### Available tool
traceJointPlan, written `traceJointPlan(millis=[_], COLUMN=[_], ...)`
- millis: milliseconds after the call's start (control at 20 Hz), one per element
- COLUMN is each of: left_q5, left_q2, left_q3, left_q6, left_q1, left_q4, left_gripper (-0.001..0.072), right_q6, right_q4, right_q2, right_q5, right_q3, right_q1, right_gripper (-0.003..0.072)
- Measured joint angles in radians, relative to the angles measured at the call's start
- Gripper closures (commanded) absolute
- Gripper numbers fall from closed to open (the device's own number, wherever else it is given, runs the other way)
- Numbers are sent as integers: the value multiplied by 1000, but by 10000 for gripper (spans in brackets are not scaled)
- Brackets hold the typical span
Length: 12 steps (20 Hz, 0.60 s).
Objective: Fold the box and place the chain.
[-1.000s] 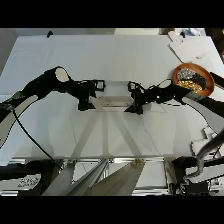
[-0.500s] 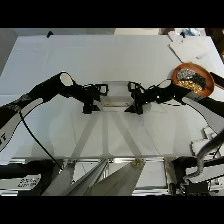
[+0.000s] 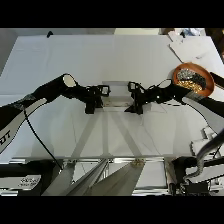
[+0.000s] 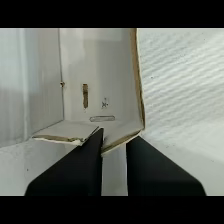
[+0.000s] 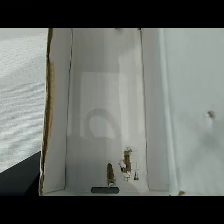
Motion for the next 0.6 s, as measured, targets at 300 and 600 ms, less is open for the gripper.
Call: traceJointPlan(millis=[300, 600], left_q5=[42, 55], left_q2=[-7, -9], left_q3=[0, 0], left_q6=[0, 2], left_q1=[-3, -3], left_q4=[-44, -54], left_gripper=[368, 571], right_q6=[0, 0], right_q4=[0, 0], right_q2=[0, 0], right_q5=[0, 0], right_q3=[0, 0], right_q1=[0, 0], right_gripper=[180, 180])
